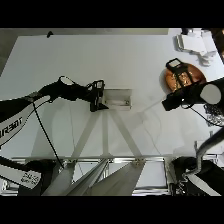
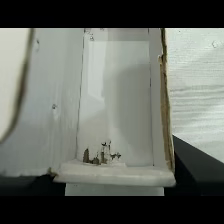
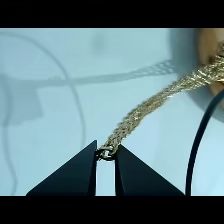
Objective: Fold the box and place the chain.
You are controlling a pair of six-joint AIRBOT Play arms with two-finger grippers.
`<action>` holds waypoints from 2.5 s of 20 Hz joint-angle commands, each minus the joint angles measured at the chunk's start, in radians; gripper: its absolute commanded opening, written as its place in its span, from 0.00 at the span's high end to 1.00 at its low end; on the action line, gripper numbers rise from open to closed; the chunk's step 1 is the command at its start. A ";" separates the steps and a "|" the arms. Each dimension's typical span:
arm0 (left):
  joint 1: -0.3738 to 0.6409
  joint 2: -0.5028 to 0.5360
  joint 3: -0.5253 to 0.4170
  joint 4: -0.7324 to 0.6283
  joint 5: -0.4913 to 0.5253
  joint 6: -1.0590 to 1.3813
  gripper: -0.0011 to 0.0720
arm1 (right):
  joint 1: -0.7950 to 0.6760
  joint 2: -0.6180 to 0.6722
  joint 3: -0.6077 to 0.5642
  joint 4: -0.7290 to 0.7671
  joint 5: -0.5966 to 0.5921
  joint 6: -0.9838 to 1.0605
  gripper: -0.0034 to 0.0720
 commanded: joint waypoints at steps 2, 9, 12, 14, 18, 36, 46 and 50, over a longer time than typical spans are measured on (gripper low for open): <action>0.000 0.001 0.000 0.000 0.000 0.000 0.69 | 0.161 -0.031 -0.005 0.118 -0.078 0.000 0.94; 0.000 0.001 0.000 0.000 0.000 0.000 0.69 | 0.271 -0.305 0.171 0.232 -0.175 -0.002 0.94; 0.000 0.001 0.000 0.000 0.000 0.000 0.69 | 0.311 -0.414 0.291 0.236 -0.202 -0.018 0.94; 0.000 0.001 0.000 0.000 0.000 0.000 0.69 | 0.326 -0.472 0.362 0.283 -0.214 -0.043 0.94; 0.000 0.001 0.000 0.000 0.000 0.000 0.69 | 0.343 -0.518 0.430 0.415 -0.234 -0.123 0.94; 0.000 0.001 0.000 0.000 0.000 0.000 0.69 | 0.047 -0.399 0.429 0.352 -0.071 -0.021 0.35; 0.000 0.001 0.000 0.000 0.000 0.000 0.69 | -0.108 -0.623 0.428 0.113 -0.083 0.317 0.00; 0.000 0.001 0.000 0.000 0.000 0.000 0.69 | -0.107 -0.743 0.429 0.045 -0.115 0.554 0.00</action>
